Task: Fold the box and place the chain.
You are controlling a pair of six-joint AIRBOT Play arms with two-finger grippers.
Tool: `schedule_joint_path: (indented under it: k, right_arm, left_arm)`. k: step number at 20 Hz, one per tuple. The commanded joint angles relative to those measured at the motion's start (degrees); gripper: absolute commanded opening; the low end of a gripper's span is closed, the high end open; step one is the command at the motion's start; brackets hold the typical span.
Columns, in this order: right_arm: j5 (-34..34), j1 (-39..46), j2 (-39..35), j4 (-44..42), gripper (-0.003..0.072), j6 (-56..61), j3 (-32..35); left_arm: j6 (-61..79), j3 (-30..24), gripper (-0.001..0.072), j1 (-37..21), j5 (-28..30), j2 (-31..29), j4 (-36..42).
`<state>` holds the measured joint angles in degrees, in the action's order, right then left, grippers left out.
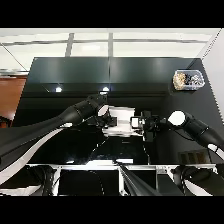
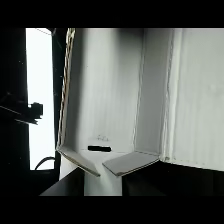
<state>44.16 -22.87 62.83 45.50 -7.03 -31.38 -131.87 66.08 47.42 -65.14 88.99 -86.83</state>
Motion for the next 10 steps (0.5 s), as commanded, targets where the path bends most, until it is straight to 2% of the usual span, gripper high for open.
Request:
schedule_joint_path:
  k: [1,6,10]
  right_arm:
    - [1.01,-0.04,0.11,-1.99,0.0245,-0.11,-0.02]
    - [-0.92,-0.04,2.05,-9.77,0.0244,-0.07,-0.02]
    - [-0.94,-0.04,3.8,-12.7,0.0245,-0.02,-0.02]
  left_arm:
    - [0.07,0.02,0.0026,0.04,0.96,0.0,0.59]
    - [0.07,0.02,0.0026,0.07,1.53,0.0,0.61]
    - [0.07,0.02,0.0026,0.02,1.53,0.0,0.61]
